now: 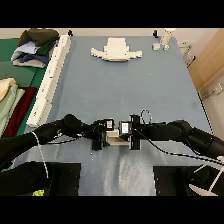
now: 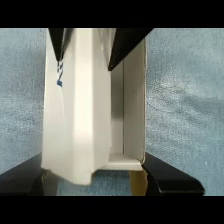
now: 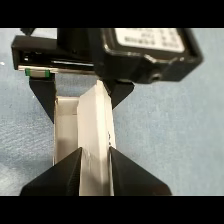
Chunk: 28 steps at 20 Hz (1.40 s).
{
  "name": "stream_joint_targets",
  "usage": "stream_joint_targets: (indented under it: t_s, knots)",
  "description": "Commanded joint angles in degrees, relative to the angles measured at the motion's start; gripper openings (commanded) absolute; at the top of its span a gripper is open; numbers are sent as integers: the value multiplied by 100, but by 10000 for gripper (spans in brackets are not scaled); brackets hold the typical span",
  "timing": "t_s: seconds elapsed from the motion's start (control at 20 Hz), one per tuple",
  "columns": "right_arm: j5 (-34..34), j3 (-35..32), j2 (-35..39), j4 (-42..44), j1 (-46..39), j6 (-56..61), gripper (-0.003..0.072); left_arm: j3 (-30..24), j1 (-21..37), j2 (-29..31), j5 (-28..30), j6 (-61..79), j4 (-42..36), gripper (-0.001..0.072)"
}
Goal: Fold the box.
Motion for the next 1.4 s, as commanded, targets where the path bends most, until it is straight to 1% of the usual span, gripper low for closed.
stream_joint_targets:
  t_s: [0.0,0.3,0.35,0.4,0.55,0.6,0.65,0.75,0.8,0.85,1.05,1.1,1.3,1.35]
  knots:
    - [-138,-4,-7,92,2,2,265,2,2,-4,2,-2,-2,421]
    - [-238,-92,-72,219,9,2,261,2,2,-4,2,-2,-4,421]
    - [-236,-92,-96,216,37,2,210,2,2,-4,2,-2,-2,421]
    - [-234,-92,-105,214,70,2,190,2,2,-4,2,-2,-4,421]
    - [-234,-92,-103,212,173,2,191,2,2,-4,2,-2,-4,421]
    - [-236,-87,-101,214,175,2,204,2,2,-4,2,-2,-4,421]
    - [-236,-81,-94,214,173,2,235,2,2,-4,2,-2,-4,421]
    - [-234,-81,-9,212,173,2,246,2,2,-4,2,-2,-4,422]
    - [-234,-81,61,212,170,2,369,2,2,-4,2,-2,-4,421]
    - [-234,-81,129,205,168,4,449,2,2,-4,2,-2,-2,421]
    - [-227,-81,378,199,164,107,449,2,2,-4,2,-2,-4,422]
    - [-227,-81,455,205,164,304,449,2,2,-4,2,-2,-4,421]
    - [-37,-85,839,216,79,1720,441,2,2,-2,2,-2,-4,421]
    - [66,-87,890,214,42,1945,410,2,2,-2,2,-2,-4,421]
